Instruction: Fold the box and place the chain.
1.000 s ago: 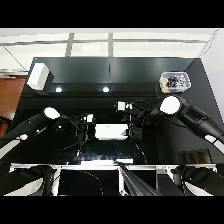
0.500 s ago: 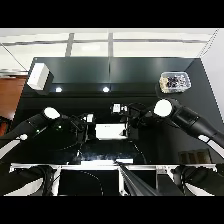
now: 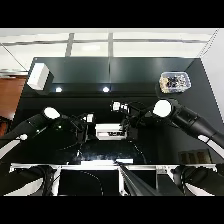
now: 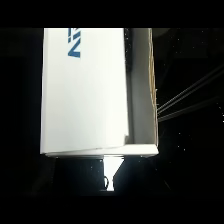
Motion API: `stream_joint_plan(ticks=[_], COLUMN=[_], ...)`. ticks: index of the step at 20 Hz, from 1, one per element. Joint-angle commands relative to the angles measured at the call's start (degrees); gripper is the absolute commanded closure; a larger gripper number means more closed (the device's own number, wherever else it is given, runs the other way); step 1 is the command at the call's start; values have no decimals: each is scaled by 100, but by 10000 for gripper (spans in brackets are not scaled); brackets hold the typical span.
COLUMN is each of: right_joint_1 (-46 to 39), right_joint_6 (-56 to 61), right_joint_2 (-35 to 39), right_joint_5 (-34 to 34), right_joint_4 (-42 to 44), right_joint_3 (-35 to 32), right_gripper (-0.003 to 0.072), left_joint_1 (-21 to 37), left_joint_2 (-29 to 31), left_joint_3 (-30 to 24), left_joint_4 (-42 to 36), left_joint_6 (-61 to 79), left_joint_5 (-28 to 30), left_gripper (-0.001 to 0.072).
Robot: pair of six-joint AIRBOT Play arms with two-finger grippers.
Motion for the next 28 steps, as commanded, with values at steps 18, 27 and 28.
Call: stream_joint_plan(ticks=[18,27,28], right_joint_1=[190,203,68], right_joint_6=[356,1047,1340], right_joint_2=[-52,122,328], right_joint_5=[72,254,258], right_joint_4=[-79,-236,-243], right_joint_3=[-4,76,90], right_gripper=[353,353,353], left_joint_1=[-4,-4,-4], left_joint_2=[0,0,0], left_joint_3=[4,4,4], left_joint_4=[4,4,2], left_joint_6=[4,4,4], left_joint_5=[0,0,0], left_gripper=[451,451,451])
